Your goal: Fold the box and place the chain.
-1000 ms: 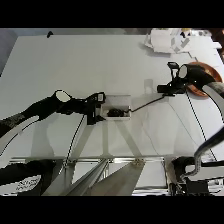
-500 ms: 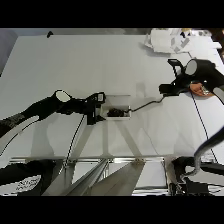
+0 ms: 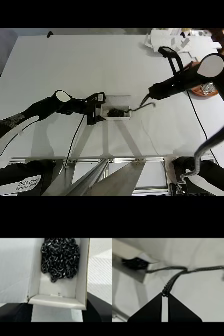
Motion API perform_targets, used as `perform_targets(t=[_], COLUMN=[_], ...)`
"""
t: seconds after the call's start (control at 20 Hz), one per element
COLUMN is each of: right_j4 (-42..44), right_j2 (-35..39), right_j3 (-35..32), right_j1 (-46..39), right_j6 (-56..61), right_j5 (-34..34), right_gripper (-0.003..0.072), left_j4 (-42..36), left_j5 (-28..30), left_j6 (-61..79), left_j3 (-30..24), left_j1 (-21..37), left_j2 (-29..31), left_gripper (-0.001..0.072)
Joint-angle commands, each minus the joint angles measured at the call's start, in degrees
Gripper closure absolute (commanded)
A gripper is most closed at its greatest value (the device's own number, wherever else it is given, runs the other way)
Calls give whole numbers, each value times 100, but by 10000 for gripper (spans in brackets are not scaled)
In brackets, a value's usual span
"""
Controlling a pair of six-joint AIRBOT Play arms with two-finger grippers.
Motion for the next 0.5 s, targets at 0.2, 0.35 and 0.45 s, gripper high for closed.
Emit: perform_targets(t=[0.2, 0.35, 0.45], right_j4=[476, 564, 575], right_j2=[538, 540, 540], right_j3=[7, 7, 7], right_j1=[1513, 1880, 2068], right_j6=[-63, -66, -68], right_j5=[-1097, -1733, -2179], right_gripper=[670, 670, 670], left_j4=[0, 0, 0], left_j5=[0, 0, 2], left_j6=[2, 0, 0], left_j3=[-2, -2, -2], left_j1=[-9, -9, -9], left_j2=[2, 0, 0], left_gripper=[259, 259, 259])
